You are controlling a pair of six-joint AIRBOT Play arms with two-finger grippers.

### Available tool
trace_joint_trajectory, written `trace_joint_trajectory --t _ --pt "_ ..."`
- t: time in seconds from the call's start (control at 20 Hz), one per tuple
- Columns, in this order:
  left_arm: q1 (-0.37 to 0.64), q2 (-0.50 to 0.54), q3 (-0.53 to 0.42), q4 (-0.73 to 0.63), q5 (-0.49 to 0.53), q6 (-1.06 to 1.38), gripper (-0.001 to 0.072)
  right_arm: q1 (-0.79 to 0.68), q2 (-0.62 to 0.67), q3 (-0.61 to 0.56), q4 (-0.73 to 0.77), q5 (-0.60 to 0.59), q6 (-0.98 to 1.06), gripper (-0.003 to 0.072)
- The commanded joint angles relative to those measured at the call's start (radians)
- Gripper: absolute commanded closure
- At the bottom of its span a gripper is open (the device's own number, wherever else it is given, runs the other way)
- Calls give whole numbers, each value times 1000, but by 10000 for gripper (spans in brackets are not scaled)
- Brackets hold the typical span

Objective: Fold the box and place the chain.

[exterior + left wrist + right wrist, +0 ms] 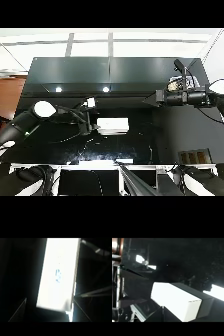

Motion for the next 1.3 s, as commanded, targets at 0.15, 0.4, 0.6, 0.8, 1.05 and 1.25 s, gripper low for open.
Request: trace_joint_trajectory --t 0.15,0.4,0.6,0.8,1.05,1.25 --pt "-144 -150 52 -87 129 28 -2 -2 1 1 -23 -15 0 661" --pt "-147 -177 77 -92 126 50 -1 -2 0 1 -55 -17 0 661" --pt "-147 -178 77 -88 77 50 -1 -2 0 1 -57 -31 0 661" --pt "-147 -180 77 -88 74 49 -1 -2 0 1 -57 -31 0 661" --pt "-146 -204 78 -88 68 49 -1 -2 0 1 -57 -31 0 661" --pt "-146 -229 80 -88 69 49 -1 -2 0 1 -58 -35 0 661"
